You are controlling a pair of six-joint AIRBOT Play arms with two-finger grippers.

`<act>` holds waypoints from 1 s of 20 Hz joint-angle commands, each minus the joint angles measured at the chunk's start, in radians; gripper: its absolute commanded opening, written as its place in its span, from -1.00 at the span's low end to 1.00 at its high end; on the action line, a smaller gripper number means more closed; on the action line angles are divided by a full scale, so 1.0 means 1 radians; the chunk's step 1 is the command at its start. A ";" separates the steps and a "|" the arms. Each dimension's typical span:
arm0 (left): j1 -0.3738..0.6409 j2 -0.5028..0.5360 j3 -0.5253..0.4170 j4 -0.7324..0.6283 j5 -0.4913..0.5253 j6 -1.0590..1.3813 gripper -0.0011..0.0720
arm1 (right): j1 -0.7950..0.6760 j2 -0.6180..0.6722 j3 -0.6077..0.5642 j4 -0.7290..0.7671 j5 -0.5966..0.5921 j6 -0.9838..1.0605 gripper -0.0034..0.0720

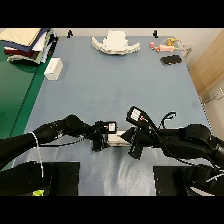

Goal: Fold the box.

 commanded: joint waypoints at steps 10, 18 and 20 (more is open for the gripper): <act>0.000 0.000 0.001 0.000 0.000 0.000 0.32 | 0.000 0.080 -0.080 -0.012 0.178 0.079 -0.90; 0.000 0.000 0.001 0.000 0.000 0.000 0.32 | 0.001 0.087 -0.080 0.072 0.318 0.137 -0.90; 0.000 0.000 0.001 0.000 0.000 0.000 0.32 | 0.000 0.083 -0.089 0.040 0.296 0.137 -0.90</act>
